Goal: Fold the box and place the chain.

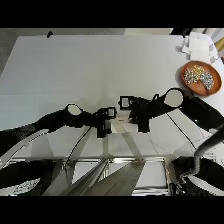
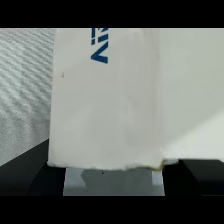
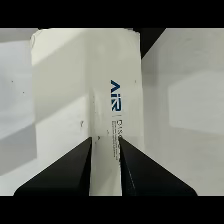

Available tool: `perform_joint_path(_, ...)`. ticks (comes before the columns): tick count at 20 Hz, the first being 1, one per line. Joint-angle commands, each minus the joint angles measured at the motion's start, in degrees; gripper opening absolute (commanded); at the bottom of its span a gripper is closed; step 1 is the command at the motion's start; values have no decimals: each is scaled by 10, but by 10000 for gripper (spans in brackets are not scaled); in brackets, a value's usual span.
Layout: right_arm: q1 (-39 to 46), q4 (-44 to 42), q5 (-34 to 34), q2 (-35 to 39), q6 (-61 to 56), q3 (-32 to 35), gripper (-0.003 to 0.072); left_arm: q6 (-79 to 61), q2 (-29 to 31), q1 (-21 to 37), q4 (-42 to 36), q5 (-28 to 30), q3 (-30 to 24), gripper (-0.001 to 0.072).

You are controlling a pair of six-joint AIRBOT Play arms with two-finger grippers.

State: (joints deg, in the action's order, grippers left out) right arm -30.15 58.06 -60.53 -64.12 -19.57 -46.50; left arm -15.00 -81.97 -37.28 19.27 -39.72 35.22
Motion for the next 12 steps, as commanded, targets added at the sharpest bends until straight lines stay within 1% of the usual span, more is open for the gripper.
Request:
perform_joint_path(1, -24, -5, 8, 7, -1, 0, 247, 0, 0, 0, 0, 0, 0, 31)
perform_joint_path(3, -41, -2, 30, 7, -1, 0, 278, 0, 0, 0, 0, 0, 0, 31)
perform_joint_path(6, -45, 5, 38, 7, -4, 0, 284, 0, 0, 0, 0, 0, 0, 31)
perform_joint_path(8, -45, 38, 49, 7, -32, 0, 305, 0, 0, 0, 0, 0, 0, 31)
perform_joint_path(9, -45, 53, 51, 7, -39, 0, 342, 0, 0, 0, 0, 0, 0, 31)
perform_joint_path(12, -45, 59, 52, 7, -45, 1, 337, 0, 0, 0, 0, 0, 0, 31)
